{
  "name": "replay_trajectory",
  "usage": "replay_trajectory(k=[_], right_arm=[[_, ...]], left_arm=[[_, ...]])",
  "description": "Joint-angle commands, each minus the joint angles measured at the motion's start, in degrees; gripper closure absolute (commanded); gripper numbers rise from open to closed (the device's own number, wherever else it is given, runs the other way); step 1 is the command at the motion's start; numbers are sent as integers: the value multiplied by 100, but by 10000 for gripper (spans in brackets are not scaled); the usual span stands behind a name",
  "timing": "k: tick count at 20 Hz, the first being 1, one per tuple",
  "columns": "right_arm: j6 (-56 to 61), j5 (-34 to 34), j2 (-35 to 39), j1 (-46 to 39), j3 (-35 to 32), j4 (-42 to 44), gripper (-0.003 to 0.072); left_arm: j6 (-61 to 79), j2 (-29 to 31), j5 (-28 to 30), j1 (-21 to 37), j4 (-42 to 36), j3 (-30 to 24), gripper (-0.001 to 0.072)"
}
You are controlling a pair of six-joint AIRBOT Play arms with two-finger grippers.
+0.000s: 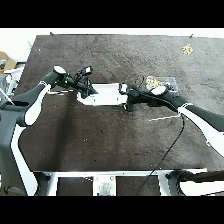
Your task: Fold the box and place the chain.
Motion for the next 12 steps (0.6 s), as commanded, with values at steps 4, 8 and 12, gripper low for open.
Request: replay_trajectory(k=[4,8,12], right_arm=[[321,758,-374,-356,693,42,34],[448,1126,-811,-402,1189,-31,15],[802,1716,-1233,-562,1670,-111,15]], left_arm=[[2,0,2,0,-2,0,695],[2,0,2,0,-17,0,695],[2,0,2,0,-17,0,695]])
